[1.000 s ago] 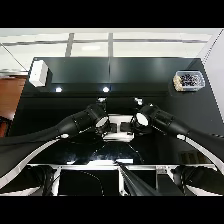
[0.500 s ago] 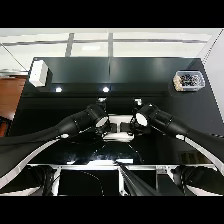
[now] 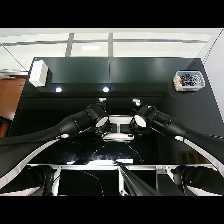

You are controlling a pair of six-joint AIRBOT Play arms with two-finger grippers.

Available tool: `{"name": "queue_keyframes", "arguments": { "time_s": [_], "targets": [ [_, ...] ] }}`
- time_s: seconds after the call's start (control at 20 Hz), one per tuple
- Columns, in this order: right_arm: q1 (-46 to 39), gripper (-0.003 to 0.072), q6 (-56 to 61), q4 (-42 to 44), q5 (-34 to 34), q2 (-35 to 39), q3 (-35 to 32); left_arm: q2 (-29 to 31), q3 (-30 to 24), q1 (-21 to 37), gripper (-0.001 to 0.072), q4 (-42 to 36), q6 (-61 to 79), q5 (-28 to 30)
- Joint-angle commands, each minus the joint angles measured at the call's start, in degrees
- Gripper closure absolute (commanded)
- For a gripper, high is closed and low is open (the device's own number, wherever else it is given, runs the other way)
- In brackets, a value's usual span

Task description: Fold the box and place the chain.

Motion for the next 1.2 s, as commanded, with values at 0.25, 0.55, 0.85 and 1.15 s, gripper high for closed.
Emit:
{"name": "queue_keyframes", "arguments": {
  "time_s": [0.25, 0.55, 0.85, 1.15],
  "targets": [
    [0.1, 0.0533, -0.1, -0.5, 0.8, 0.0, 0.1, 0.0, 0.0, 0.0, 0.0679, 0.0, 0.0, 0.0],
    [0.1, 0.0537, 0.0, -0.5, -0.8, 0.0, 0.1, 0.0, 0.0, 0.0, 0.0679, 0.0, 0.0, 0.0],
    [0.1, 0.0555, 0.0, -0.7, -0.7, 0.0, 0.1, 0.0, 0.0, 0.0, 0.0679, 0.0, 0.0, 0.0],
    [0.1, 0.0555, 0.0, -0.3, -0.7, 0.0, 0.1, 0.0, 0.0, 0.0, 0.0679, 0.0, 0.0, 0.0]
  ]
}}
